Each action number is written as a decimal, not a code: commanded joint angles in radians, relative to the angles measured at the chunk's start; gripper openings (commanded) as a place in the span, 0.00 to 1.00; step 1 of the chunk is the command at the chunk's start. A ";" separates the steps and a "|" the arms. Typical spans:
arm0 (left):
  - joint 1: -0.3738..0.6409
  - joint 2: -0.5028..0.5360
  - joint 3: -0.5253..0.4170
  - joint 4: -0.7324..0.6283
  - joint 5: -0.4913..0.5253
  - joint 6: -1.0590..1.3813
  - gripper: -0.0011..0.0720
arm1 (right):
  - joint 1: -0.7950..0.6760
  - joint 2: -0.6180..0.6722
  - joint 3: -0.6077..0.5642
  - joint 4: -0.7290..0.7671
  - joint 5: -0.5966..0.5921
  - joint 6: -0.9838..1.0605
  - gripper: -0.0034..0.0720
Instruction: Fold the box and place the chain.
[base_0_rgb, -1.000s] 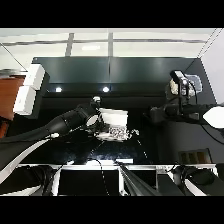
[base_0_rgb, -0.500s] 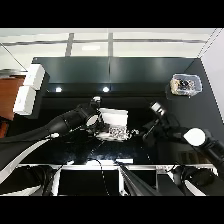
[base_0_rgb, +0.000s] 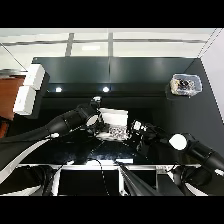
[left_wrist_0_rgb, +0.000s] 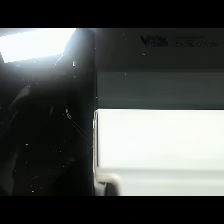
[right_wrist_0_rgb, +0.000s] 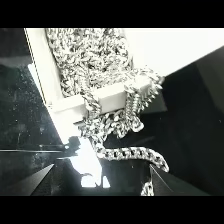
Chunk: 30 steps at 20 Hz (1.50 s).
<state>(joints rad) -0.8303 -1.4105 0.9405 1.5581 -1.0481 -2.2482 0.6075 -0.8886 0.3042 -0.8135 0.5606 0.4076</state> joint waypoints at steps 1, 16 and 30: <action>0.001 0.000 0.000 0.000 0.000 0.000 0.06 | 0.010 -0.046 -0.001 0.104 -0.034 -0.171 1.00; 0.001 0.000 0.000 0.001 -0.005 0.000 0.06 | 0.010 -0.108 0.005 0.223 -0.133 -0.256 0.77; 0.001 0.000 0.000 0.001 -0.005 0.000 0.06 | 0.018 -0.145 0.028 0.228 -0.119 -0.259 0.77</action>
<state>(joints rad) -0.8299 -1.4105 0.9405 1.5585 -1.0534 -2.2482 0.6239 -1.0302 0.3290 -0.5907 0.4297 0.1490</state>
